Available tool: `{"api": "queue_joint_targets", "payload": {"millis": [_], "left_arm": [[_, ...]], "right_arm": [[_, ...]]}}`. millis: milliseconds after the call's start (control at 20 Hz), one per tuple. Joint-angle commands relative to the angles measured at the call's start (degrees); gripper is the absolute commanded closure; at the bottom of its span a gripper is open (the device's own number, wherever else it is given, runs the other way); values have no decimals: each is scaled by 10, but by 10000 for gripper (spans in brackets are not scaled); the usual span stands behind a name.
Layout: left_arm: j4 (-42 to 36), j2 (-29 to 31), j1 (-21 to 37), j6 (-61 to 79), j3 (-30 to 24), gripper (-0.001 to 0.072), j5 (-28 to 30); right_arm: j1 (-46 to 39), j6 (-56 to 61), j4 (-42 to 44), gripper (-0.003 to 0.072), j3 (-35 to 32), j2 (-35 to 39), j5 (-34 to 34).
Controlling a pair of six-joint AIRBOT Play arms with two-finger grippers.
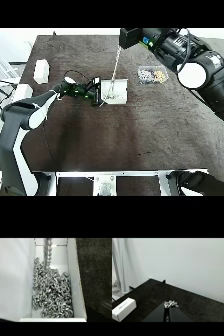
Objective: Fold the box and place the chain.
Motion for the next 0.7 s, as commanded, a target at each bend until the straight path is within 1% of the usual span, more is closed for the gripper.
{"api": "queue_joint_targets", "payload": {"millis": [0, 200, 400, 500, 650], "left_arm": [[0, 0, 0, 0, 0, 237, 0], [0, 0, 0, 0, 0, 238, 0], [0, 0, 0, 0, 0, 237, 0], [0, 0, 0, 0, 0, 238, 0], [0, 0, 0, 0, 0, 238, 0]], "right_arm": [[0, 0, 0, 679, 0, -15, 2], [-10, -2, 0, 679, 0, -17, -2], [-21, -1, 0, 679, -6, -21, 37], [-22, 5, 2, 678, -29, -29, 60], [-21, 28, 18, 679, -97, -36, 61]]}}
